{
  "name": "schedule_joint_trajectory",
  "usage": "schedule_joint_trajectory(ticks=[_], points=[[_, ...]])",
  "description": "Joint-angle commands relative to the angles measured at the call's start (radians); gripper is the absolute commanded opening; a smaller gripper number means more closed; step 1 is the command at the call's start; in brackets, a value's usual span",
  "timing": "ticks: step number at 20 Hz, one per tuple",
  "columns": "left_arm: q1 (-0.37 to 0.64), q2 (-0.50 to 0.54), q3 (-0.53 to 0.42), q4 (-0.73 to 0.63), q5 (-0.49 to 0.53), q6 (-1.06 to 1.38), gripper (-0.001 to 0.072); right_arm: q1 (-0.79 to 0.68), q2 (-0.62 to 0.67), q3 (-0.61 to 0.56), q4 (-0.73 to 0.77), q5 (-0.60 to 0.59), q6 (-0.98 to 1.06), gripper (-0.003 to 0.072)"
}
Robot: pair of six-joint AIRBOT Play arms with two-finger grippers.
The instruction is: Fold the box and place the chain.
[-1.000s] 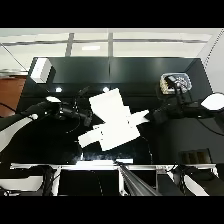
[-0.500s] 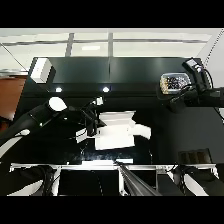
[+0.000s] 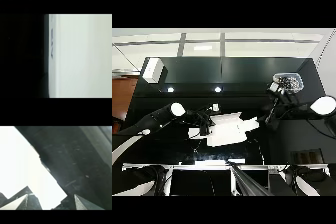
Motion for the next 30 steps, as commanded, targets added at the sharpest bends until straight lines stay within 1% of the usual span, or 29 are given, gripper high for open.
schedule_joint_trajectory(ticks=[1,3,5,7,8,9,14,18,20,24,30], points=[[-0.001,-0.010,-0.001,0.036,0.035,0.000,0.0031,0.055,-0.002,-0.047,0.010,-0.041,-0.042,0.0661],[-0.001,-0.010,-0.001,0.059,0.038,0.002,0.0031,0.064,-0.008,-0.054,0.010,-0.040,-0.084,0.0661],[-0.001,-0.006,0.010,0.077,0.000,0.014,0.0030,0.080,-0.019,-0.072,0.010,-0.045,-0.135,0.0660],[-0.001,0.012,0.023,0.021,-0.040,0.067,0.0029,0.097,-0.029,-0.089,0.010,-0.050,-0.145,0.0660],[-0.001,0.018,0.023,-0.021,-0.040,0.105,0.0029,0.105,-0.029,-0.096,0.010,-0.060,-0.145,0.0660],[-0.001,0.013,0.023,-0.030,-0.036,0.137,0.0030,0.114,-0.029,-0.098,0.010,-0.069,-0.147,0.0660],[-0.001,-0.041,0.023,-0.024,-0.022,0.160,0.0033,0.159,-0.044,-0.111,0.006,-0.071,-0.178,0.0660],[-0.001,-0.063,0.032,-0.013,-0.075,0.212,0.0032,0.206,-0.058,-0.146,0.002,-0.083,-0.209,0.0660],[-0.001,-0.074,0.034,-0.013,-0.076,0.212,0.0032,0.222,-0.062,-0.153,-0.020,-0.086,-0.220,0.0660],[-0.001,-0.076,0.034,-0.013,-0.069,0.212,0.0032,0.241,-0.080,-0.177,-0.026,-0.085,-0.224,0.0659],[-0.001,-0.077,0.034,-0.012,-0.064,0.211,0.0032,0.357,-0.087,-0.196,-0.026,-0.127,-0.234,0.0659]])
